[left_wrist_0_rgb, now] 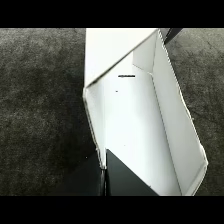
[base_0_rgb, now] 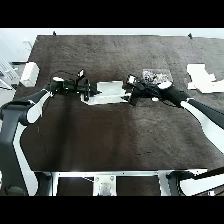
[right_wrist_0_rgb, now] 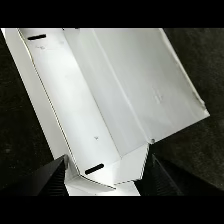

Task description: Fold the box and place the chain.

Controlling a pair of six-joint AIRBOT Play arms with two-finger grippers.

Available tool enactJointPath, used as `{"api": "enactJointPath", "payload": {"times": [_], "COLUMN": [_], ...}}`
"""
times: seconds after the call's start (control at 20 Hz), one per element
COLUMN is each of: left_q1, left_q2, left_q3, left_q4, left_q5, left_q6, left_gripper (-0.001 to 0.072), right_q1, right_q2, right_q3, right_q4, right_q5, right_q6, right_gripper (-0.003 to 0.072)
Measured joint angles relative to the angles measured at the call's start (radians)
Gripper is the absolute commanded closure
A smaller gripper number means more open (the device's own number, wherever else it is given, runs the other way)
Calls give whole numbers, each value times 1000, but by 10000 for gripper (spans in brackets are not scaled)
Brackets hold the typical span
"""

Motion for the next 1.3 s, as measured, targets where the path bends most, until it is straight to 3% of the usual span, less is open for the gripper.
{"api": "enactJointPath", "payload": {"times": [1.0, 1.3], "left_q1": [0, 0], "left_q2": [0, 0], "left_q3": [0, 0], "left_q4": [0, 1], "left_q5": [0, -2], "left_q6": [0, 0], "left_gripper": [688, 689], "right_q1": [-82, -72], "right_q2": [-301, -352], "right_q3": [380, 428], "right_q4": [-93, -82], "right_q5": [446, 533], "right_q6": [3, 22], "right_gripper": [79, 79]}}
